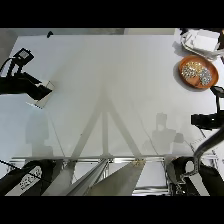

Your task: Fold the box and place the chain.

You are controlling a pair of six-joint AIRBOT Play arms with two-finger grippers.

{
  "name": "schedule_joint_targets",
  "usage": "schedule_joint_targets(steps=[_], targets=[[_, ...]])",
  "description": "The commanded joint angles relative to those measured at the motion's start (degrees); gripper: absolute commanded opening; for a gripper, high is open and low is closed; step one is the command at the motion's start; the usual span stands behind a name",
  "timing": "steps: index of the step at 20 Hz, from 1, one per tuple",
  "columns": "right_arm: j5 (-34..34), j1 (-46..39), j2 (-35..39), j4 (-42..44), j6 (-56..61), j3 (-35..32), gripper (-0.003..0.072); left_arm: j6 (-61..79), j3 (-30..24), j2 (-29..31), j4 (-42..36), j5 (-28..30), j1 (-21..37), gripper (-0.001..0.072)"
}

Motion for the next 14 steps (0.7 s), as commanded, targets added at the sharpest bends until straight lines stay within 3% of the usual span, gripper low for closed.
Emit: schedule_joint_targets(steps=[1, 14], targets=[[0.02, -0.02, 0.04, 0.02, 0.00, 0.00, 0.0019, 0.04, 0.04, 0.04, 0.02, 0.48, -0.04, 0.0695], [0.02, -0.02, 0.04, 0.02, 0.00, 0.00, 0.0019, 0.17, 0.02, 0.04, 2.34, 1.75, -0.04, 0.0695]])
